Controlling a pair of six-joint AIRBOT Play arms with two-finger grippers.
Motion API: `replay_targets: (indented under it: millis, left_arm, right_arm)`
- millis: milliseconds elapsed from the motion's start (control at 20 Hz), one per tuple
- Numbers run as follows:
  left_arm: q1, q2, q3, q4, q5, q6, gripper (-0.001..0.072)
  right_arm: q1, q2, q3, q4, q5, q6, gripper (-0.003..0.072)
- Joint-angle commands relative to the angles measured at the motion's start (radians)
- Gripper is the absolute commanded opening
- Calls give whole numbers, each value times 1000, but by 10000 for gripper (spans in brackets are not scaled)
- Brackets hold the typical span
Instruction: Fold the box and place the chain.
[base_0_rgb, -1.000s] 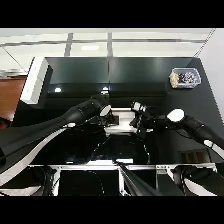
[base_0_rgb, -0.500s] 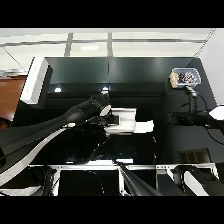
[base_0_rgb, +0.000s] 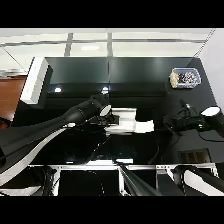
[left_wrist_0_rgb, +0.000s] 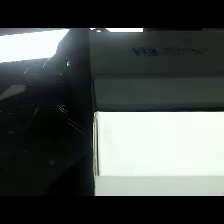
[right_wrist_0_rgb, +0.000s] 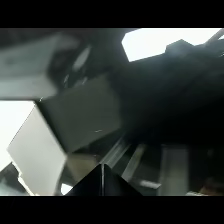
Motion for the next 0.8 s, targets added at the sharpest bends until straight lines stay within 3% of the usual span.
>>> replay_targets:
  millis: [0,150,300,350,400,450,500,750]
  left_arm:
    - [1,-1,1,0,-2,0,29]
    - [1,-1,1,0,-2,0,29]
    - [1,-1,1,0,-2,0,29]
    - [1,-1,1,0,-2,0,29]
    - [1,-1,1,0,-3,0,29]
    - [1,-1,1,0,-2,0,29]
    - [1,-1,1,0,-2,0,29]
    - [1,-1,1,0,-2,0,29]
  right_arm:
    - [94,-111,1,173,0,-161,14]
    - [178,-159,21,282,-37,-231,14]
    - [200,-160,68,270,4,-257,16]
    - [201,-160,89,243,30,-256,67]
    - [201,-160,108,224,63,-253,330]
    - [201,-160,122,224,88,-253,522]
    - [201,-160,132,225,110,-253,574]
    - [219,-160,160,242,137,-253,567]
